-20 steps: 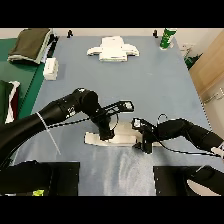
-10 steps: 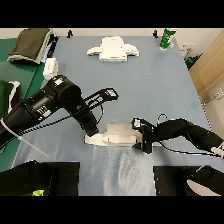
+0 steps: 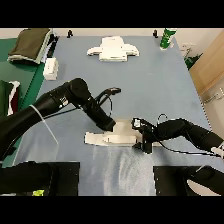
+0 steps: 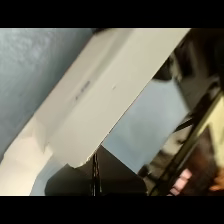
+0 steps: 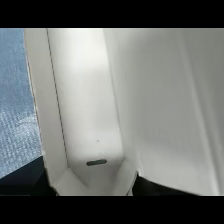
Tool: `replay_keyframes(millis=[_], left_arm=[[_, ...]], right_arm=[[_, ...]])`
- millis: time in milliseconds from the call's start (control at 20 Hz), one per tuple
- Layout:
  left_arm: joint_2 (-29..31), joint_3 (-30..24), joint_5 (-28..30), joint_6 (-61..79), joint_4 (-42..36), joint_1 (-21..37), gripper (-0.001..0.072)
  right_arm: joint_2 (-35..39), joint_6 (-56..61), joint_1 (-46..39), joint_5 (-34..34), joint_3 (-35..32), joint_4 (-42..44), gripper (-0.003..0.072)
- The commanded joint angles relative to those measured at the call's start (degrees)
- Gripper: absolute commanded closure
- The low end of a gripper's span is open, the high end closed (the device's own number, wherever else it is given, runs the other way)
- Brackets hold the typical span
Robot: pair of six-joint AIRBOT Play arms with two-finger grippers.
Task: Fold the box.
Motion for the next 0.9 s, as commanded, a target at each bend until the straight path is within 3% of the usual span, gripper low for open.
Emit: replay_keyframes(millis=[0,100,300,600,850], left_arm=[[-4.2,0.0,1.7,3.1,-14.6,9.6,0.0695],[-5.9,0.0,3.4,-0.1,-11.6,11.1,0.0695],[-8.3,0.0,6.1,-7.3,-3.5,8.9,0.0695],[-12.2,-2.9,5.2,-7.7,-3.4,3.9,0.0695],[-12.0,-2.1,6.1,-6.9,-3.7,4.0,0.0695]], right_arm=[[0.0,0.0,0.0,0.0,0.0,0.0,0.0094],[0.0,0.0,0.0,0.0,0.0,0.0,0.0094],[0.0,0.0,0.0,0.0,0.0,0.0,0.0094],[0.0,0.0,0.0,0.0,0.0,0.0,0.0094],[0.0,0.0,0.0,0.0,0.0,0.0,0.0094]])
